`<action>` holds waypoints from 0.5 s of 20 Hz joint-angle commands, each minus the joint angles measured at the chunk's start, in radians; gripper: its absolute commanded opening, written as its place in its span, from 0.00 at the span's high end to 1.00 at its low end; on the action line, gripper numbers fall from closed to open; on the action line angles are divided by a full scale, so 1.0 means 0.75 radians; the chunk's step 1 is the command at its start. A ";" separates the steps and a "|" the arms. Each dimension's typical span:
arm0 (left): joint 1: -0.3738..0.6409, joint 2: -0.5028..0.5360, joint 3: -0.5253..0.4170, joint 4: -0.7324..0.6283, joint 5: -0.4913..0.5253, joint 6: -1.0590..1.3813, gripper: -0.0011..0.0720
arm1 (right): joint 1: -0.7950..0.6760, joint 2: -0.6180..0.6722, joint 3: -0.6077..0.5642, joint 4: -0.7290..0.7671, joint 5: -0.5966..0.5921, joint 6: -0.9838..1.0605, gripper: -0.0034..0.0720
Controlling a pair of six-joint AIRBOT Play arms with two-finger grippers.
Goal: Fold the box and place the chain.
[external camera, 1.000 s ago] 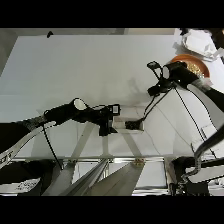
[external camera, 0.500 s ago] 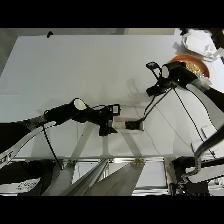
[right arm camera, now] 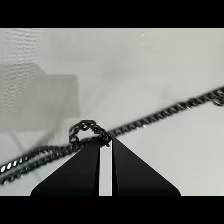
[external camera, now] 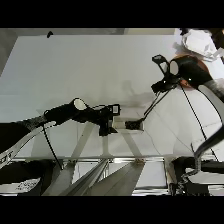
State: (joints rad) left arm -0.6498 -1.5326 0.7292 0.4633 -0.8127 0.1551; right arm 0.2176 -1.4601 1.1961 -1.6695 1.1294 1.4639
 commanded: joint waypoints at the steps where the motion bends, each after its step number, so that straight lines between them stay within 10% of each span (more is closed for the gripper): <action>1: 0.000 0.001 0.000 0.001 -0.008 0.000 0.61 | 0.001 0.182 0.001 0.097 0.068 -0.046 0.93; 10: 0.000 0.002 0.000 0.001 -0.014 0.001 0.61 | 0.001 0.712 0.000 0.572 0.411 -0.220 0.93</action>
